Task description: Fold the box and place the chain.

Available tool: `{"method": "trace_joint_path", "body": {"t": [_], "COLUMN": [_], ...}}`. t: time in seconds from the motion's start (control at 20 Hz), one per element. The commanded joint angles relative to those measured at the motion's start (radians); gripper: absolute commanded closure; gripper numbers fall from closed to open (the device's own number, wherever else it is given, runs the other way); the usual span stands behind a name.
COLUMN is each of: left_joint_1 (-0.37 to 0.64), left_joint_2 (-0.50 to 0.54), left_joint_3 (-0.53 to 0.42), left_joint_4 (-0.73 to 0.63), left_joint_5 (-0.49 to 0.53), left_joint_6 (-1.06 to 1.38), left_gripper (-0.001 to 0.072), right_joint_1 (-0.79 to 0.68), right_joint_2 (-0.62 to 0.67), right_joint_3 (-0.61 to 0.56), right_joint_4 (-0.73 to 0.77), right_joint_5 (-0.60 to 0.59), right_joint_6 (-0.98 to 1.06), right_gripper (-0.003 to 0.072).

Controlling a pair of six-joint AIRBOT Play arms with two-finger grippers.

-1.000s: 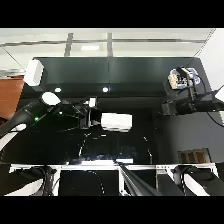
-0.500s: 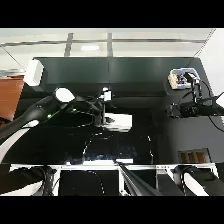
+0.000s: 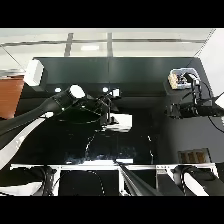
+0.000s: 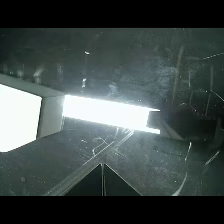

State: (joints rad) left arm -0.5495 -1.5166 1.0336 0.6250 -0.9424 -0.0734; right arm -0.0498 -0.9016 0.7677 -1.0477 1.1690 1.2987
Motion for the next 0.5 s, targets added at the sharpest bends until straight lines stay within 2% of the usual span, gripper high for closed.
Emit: {"method": "trace_joint_path", "body": {"t": [0.0, 0.3, 0.45], "left_joint_1": [-0.004, -0.028, -0.045], "left_joint_2": [-0.008, -0.008, -0.008], "left_joint_3": [0.006, 0.007, 0.007], "left_joint_4": [0.023, 0.034, 0.085], "left_joint_5": [-0.009, -0.039, -0.025], "left_joint_6": [-0.013, -0.013, -0.012], "left_gripper": [-0.0008, -0.0008, -0.0009], "right_joint_1": [0.000, 0.000, 0.000], "right_joint_2": [0.000, 0.000, 0.001], "right_joint_3": [0.000, 0.000, 0.000], "right_joint_4": [0.000, -0.001, -0.001], "right_joint_5": [-0.003, -0.005, -0.004], "right_joint_6": [0.000, 0.000, 0.000], "right_gripper": [0.0667, 0.0667, 0.0667]}}
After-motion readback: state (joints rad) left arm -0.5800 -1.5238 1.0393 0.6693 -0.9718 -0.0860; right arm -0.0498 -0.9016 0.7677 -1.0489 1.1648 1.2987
